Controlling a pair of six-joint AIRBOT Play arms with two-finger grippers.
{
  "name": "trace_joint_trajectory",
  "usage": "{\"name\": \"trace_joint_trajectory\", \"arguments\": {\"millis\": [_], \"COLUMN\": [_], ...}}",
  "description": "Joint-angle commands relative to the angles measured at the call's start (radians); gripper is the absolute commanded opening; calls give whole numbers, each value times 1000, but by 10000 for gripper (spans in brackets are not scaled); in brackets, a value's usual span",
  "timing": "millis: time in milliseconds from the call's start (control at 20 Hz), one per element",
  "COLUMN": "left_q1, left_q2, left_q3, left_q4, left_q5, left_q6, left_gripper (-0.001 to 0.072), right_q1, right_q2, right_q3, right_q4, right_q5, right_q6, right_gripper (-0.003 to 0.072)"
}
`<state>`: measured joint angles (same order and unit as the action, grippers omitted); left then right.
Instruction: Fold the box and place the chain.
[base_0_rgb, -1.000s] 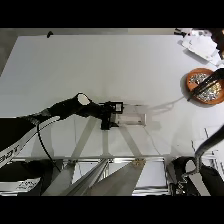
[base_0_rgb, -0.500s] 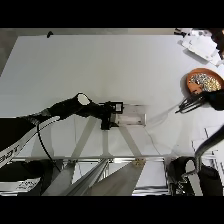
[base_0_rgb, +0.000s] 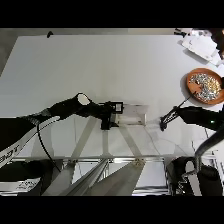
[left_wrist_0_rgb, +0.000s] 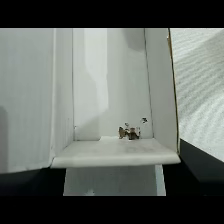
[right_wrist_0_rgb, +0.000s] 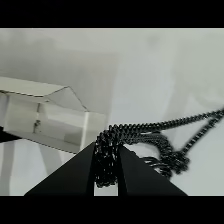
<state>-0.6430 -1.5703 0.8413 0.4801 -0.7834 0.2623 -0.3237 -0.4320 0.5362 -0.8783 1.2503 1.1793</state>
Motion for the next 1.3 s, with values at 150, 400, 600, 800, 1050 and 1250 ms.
{"name": "trace_joint_trajectory", "arguments": {"millis": [150,400,600,800,1050,1250], "left_q1": [0,0,0,0,0,0], "left_q2": [1,1,1,1,1,1], "left_q3": [0,0,0,0,0,0], "left_q4": [0,0,0,0,0,0], "left_q5": [0,0,0,0,0,0], "left_q6": [0,0,0,0,0,0], "left_gripper": [254,254,254,254,254,254], "right_q1": [288,541,710,816,872,874], "right_q2": [-13,-161,-305,-408,-501,-569], "right_q3": [-33,-34,-33,-33,-33,-33], "right_q4": [69,33,27,28,26,26], "right_q5": [-233,-336,-480,-589,-718,-761], "right_q6": [32,51,51,51,76,82], "right_gripper": [4,4,4,4,4,5]}}
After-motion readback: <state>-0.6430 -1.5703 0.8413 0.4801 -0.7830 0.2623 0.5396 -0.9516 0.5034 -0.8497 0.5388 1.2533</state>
